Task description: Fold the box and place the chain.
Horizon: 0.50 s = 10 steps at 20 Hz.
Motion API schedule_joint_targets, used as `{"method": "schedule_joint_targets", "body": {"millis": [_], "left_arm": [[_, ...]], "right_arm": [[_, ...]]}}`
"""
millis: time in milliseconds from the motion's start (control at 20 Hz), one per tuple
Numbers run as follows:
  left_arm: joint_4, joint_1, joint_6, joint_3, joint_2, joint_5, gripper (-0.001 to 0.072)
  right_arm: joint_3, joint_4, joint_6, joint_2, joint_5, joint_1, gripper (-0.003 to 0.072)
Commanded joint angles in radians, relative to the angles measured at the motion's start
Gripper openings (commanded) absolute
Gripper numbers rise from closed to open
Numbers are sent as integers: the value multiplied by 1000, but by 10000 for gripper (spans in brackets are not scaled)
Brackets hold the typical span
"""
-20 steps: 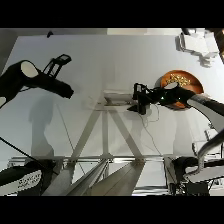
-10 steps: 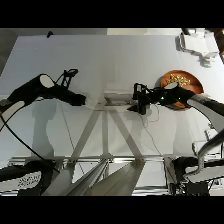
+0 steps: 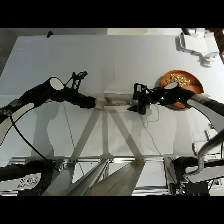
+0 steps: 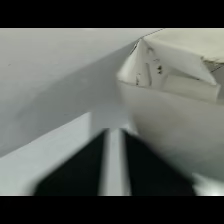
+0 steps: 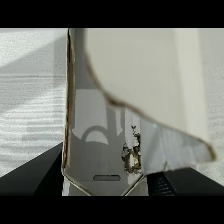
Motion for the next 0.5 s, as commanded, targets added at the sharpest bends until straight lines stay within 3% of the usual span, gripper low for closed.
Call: {"method": "schedule_joint_targets", "body": {"millis": [0, 200, 450], "left_arm": [[-24, -5, 2, 0, 0, 8, 377], [-29, -5, 28, 0, 0, 8, 379], [-185, -3, 147, 0, 0, 6, 400]], "right_arm": [[0, 0, 0, 0, 0, 0, 395], [0, 0, 0, 0, 0, 0, 395], [0, 0, 0, 0, 0, 0, 395]]}}
